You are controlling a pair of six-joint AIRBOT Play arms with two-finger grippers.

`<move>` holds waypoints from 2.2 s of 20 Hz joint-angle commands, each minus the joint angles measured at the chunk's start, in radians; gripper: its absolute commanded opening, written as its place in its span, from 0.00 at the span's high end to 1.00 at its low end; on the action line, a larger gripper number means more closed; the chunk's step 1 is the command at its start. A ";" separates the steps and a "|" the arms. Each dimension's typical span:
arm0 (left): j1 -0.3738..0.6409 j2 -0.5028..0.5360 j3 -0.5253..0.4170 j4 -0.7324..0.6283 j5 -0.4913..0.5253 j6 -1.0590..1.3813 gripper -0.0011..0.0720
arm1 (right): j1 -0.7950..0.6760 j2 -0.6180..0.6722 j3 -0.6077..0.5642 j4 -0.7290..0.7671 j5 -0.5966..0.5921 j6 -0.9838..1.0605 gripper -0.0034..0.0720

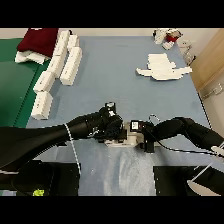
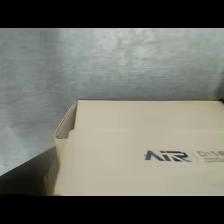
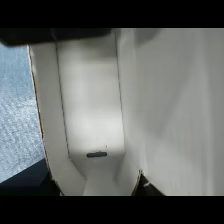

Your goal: Fold the box.

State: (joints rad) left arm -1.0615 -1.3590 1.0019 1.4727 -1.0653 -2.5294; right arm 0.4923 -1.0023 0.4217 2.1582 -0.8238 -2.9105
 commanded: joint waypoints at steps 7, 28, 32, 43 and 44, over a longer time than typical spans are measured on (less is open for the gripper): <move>0.002 -0.001 0.003 0.012 -0.014 -0.003 0.28 | 0.000 0.000 0.001 0.000 0.000 0.000 0.28; 0.002 -0.001 0.003 -0.010 0.019 0.027 0.26 | 0.000 0.000 0.001 0.000 0.000 0.000 0.28; 0.002 -0.001 0.003 -0.010 0.018 0.027 0.26 | 0.000 0.000 0.001 0.000 0.000 0.000 0.28; 0.001 -0.026 0.003 -0.029 0.030 0.023 0.90 | 0.000 0.000 0.001 0.000 0.000 0.000 0.28; 0.001 -0.030 0.003 -0.030 0.021 0.023 0.90 | 0.000 0.000 0.001 0.000 0.000 0.000 0.28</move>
State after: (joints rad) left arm -1.0595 -1.3769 1.0050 1.4616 -1.0737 -2.5053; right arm 0.4919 -1.0023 0.4217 2.1578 -0.8230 -2.9108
